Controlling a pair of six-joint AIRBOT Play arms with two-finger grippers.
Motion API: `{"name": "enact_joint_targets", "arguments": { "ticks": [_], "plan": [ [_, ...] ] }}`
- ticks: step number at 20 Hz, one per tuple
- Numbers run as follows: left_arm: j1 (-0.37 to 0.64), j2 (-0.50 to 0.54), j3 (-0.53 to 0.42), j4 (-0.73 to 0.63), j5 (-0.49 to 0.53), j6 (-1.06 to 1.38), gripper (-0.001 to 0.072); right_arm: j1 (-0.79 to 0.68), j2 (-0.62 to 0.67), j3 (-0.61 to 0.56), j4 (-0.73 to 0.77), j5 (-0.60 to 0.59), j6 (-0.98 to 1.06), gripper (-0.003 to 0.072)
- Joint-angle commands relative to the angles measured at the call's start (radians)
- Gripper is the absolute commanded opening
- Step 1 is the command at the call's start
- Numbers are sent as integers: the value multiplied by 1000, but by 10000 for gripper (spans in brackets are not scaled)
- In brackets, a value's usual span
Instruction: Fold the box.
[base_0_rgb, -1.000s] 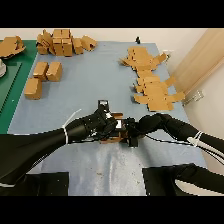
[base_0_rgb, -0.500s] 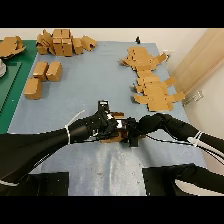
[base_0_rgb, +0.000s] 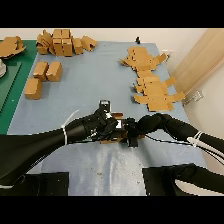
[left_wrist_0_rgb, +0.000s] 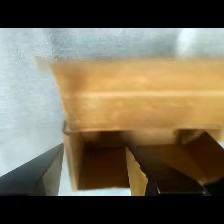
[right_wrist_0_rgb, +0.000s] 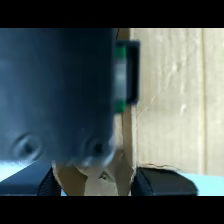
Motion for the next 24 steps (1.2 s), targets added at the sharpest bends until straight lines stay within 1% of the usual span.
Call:
{"name": "enact_joint_targets", "arguments": {
  "ticks": [1,3,6,10,12,13,17,18,19,21,22,23,24],
  "plan": [
    [2,30,1,21,-13,1,568,0,1,1,-3,-2,1,503],
    [2,41,2,23,-41,1,568,0,1,1,-3,-3,1,503],
    [2,69,2,50,-117,4,568,0,1,1,-3,-4,1,503],
    [2,117,2,82,-161,8,565,0,1,1,-3,-4,1,503],
    [2,128,2,102,-188,8,293,0,1,1,-3,-4,1,503],
    [2,130,2,107,-188,8,283,0,1,1,-3,-4,1,503],
    [2,133,2,106,-190,24,280,0,1,1,-3,-4,1,503],
    [2,133,2,106,-196,24,120,0,1,1,-3,-4,1,503],
    [2,133,2,107,-210,32,10,0,1,1,-3,-4,1,503],
    [2,133,2,114,-271,82,9,0,1,1,-3,-4,1,503],
    [2,133,0,136,-313,115,9,0,1,1,-3,-4,1,503],
    [4,140,-16,187,-346,132,9,0,1,1,-3,-4,1,503],
    [23,159,-51,219,-337,133,8,0,1,1,-3,-4,1,503]
  ]
}}
